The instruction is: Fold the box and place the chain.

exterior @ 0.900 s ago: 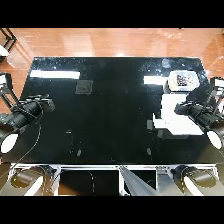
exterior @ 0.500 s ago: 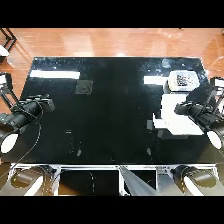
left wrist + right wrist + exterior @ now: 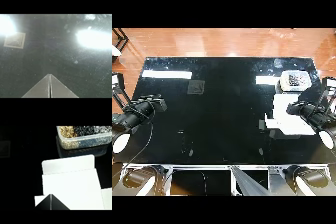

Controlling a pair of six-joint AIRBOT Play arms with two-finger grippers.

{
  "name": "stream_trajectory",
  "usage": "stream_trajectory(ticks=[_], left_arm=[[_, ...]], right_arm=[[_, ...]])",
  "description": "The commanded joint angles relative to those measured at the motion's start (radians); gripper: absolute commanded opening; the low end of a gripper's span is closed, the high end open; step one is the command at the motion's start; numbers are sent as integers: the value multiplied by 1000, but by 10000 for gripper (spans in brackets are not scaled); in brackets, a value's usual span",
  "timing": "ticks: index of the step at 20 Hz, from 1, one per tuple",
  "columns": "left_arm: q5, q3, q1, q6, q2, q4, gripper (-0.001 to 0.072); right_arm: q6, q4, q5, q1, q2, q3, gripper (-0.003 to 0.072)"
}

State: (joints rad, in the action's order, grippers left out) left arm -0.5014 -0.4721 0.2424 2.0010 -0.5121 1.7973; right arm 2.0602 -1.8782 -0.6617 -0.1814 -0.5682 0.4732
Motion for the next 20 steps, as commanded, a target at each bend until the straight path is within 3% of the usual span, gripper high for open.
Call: stream_trajectory(ticks=[1,7,11,12,13,14,15,17,20], left_arm=[[2,0,0,0,0,0,19],[163,0,0,0,0,-4,19],[180,0,0,0,-20,-23,19],[180,0,0,0,-34,-65,57],[179,0,4,-1,-51,-96,337],[179,0,15,0,-65,-102,641],[178,0,28,-5,-77,-103,629],[153,0,72,-10,-87,-104,630],[28,-13,121,-18,-87,-104,629]], right_arm=[[0,0,0,0,0,0,19],[0,0,0,0,0,0,19],[1,8,23,0,0,0,20],[1,31,41,0,0,0,20],[1,64,54,0,0,0,23],[0,70,65,0,0,0,223],[0,69,64,0,0,0,685],[-7,48,5,3,0,15,711],[-11,-93,-206,105,-2,98,710]])
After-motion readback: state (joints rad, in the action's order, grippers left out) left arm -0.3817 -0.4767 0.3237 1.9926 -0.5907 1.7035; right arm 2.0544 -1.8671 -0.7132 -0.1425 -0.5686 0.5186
